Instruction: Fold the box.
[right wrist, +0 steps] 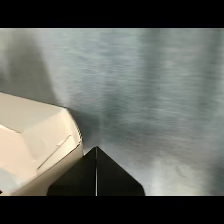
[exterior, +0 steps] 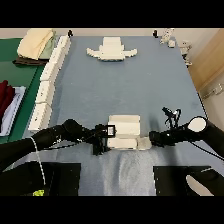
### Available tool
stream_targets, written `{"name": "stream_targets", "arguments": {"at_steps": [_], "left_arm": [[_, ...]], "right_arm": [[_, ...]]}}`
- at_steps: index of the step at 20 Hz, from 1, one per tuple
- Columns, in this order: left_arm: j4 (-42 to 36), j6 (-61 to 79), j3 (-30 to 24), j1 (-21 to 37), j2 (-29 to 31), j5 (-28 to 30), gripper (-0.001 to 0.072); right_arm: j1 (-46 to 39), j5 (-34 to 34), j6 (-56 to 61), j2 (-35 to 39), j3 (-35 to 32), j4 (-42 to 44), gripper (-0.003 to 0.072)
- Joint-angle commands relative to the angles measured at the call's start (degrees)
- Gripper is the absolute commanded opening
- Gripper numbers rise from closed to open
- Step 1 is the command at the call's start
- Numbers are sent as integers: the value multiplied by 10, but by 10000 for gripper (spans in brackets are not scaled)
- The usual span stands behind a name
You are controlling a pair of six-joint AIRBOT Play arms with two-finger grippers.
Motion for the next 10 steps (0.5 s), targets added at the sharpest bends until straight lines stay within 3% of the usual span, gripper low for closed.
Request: {"name": "stream_targets", "arguments": {"at_steps": [1, 3, 4, 5, 6, 8, 9, 10], "left_arm": [[0, 0, 0, 0, 0, 0, 514], [0, 0, 0, 0, 0, 0, 514], [0, 0, 0, 0, 0, 0, 514], [0, 0, 0, 0, 0, 0, 515], [0, 0, 0, 0, 0, 0, 514], [0, 0, 0, 0, 0, 0, 514], [0, 0, 1, 0, 0, 0, 514], [0, 0, 0, 0, 0, 0, 515]], "right_arm": [[1, 8, -10, 21, 2, 43, 0], [1, 18, -10, 37, 10, 45, 1], [1, 23, -10, 43, 14, 45, 39], [1, 28, -10, 47, 19, 46, 160], [1, 31, -10, 50, 24, 48, 227], [1, 34, -10, 50, 30, 54, 230], [1, 34, -10, 49, 29, 61, 272], [1, 34, -10, 46, 29, 67, 411]]}}
